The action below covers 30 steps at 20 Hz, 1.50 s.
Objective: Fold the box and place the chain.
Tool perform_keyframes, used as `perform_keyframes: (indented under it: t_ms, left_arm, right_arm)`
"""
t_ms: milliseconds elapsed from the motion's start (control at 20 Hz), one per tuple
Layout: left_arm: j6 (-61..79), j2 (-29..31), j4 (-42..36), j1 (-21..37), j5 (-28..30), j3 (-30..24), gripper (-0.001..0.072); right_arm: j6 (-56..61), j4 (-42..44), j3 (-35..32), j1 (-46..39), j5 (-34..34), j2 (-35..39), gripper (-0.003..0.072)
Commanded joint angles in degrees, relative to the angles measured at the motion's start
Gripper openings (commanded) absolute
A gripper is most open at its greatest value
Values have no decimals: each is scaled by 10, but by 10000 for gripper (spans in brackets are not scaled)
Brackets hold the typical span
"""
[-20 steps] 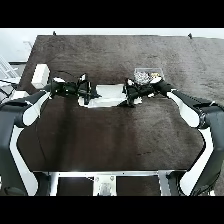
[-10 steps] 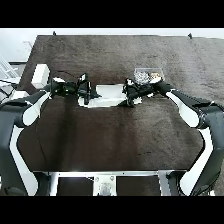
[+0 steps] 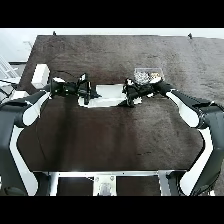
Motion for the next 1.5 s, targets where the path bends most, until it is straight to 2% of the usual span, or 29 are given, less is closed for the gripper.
perform_keyframes:
  t_ms: [0, 1350, 1450]
  left_arm:
    - [0, 0, 0, 0, 0, 0, 22]
    - [0, 0, 0, 0, 0, 0, 22]
    - [0, 0, 0, 0, 0, 0, 22]
  right_arm:
    - [0, 0, 0, 1, 0, 0, 579]
    - [9, 0, 0, 1, 5, 0, 580]
    - [12, 1, 0, 0, 5, 0, 605]
